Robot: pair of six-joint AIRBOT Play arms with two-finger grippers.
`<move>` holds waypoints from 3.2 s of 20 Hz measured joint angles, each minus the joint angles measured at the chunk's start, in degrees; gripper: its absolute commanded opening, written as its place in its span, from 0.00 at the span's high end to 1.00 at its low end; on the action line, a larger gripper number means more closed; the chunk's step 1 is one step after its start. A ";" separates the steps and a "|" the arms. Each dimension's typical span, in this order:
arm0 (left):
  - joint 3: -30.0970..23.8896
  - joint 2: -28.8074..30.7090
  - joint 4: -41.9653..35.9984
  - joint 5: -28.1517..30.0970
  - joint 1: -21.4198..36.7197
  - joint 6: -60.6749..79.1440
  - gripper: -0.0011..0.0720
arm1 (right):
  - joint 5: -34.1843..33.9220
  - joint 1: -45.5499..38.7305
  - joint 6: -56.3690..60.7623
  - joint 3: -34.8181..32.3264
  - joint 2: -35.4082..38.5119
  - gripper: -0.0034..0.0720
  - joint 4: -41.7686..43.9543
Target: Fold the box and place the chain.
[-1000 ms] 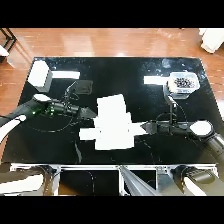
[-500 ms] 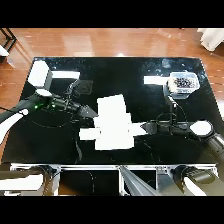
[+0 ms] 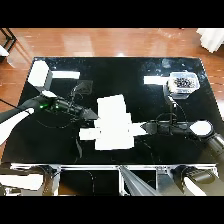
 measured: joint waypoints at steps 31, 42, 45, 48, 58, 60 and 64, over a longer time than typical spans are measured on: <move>7.98 -9.25 -1.18 -13.49 -4.15 7.19 0.96 | 2.89 -3.13 1.75 0.83 0.00 0.03 -2.36; 3.87 8.28 0.74 -0.85 -8.13 23.04 0.96 | 26.16 -22.12 -4.87 14.58 0.00 0.03 -18.97; -0.50 12.48 1.01 2.84 -10.03 31.34 0.96 | 27.78 -22.97 -9.40 15.26 0.00 0.03 -19.87; -3.48 14.14 1.25 6.75 -11.41 37.64 0.96 | 27.52 -23.32 -13.27 15.47 0.00 0.03 -20.22; -5.57 13.35 3.06 12.02 -12.94 44.89 0.96 | 23.96 -22.03 -21.03 15.58 0.00 0.03 -20.06; -6.10 13.25 3.10 12.48 -13.49 45.18 0.96 | 22.91 -20.41 -21.57 15.58 0.00 0.03 -20.04; -8.17 13.20 3.17 15.67 -14.16 45.27 0.96 | 20.02 -16.59 -22.16 15.58 0.00 0.03 -20.02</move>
